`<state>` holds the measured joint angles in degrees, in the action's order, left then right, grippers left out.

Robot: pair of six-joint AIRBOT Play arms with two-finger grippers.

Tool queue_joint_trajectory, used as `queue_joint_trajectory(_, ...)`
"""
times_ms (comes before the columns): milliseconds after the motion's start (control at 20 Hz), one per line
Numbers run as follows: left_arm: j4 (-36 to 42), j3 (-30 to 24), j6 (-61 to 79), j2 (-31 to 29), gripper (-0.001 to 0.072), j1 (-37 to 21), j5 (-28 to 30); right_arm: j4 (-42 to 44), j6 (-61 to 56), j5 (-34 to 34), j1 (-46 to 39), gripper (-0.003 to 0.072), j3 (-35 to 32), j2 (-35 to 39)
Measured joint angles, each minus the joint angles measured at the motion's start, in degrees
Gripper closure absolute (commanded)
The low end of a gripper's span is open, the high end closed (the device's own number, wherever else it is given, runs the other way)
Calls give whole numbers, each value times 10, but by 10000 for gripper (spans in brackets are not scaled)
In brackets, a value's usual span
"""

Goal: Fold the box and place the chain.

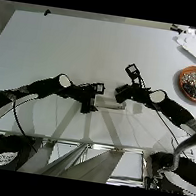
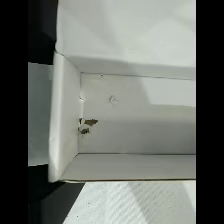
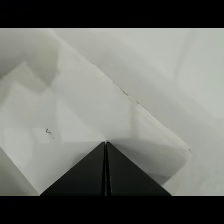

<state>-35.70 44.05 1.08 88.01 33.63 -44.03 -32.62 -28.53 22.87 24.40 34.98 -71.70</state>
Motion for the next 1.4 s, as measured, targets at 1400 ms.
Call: queue_joint_trajectory(1400, 1, 0, -1, 0, 377, 0, -3, -372, 63, 374, -37, 608, -22, 238)
